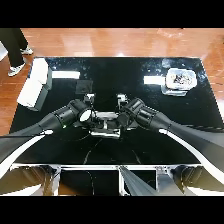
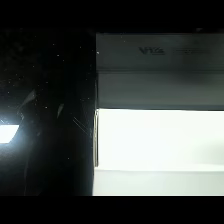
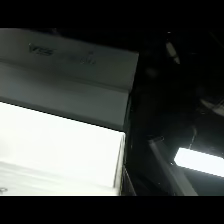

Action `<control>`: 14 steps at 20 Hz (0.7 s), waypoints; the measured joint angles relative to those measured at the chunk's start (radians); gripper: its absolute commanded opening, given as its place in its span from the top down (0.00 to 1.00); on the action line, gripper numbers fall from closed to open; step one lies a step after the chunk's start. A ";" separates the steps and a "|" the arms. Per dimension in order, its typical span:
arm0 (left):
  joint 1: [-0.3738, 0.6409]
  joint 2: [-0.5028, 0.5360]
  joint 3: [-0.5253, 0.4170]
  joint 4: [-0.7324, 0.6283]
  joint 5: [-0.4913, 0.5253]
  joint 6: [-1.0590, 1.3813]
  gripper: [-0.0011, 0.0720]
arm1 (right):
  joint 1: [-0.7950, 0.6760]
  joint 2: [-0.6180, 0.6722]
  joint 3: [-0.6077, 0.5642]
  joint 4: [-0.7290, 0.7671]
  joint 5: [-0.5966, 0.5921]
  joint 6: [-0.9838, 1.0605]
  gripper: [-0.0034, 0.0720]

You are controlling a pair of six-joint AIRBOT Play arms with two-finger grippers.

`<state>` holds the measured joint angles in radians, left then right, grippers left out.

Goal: Fold the box and place the chain.

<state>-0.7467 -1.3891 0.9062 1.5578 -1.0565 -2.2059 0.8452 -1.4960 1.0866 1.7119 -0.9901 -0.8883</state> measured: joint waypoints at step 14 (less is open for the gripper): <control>-0.001 0.000 0.000 -0.002 -0.002 0.003 0.95 | 0.021 -0.026 0.039 -0.060 -0.072 0.097 0.56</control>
<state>-0.7479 -1.3891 0.9062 1.5558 -1.0588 -2.2024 0.8661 -1.5219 1.1252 1.6520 -1.0626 -0.7918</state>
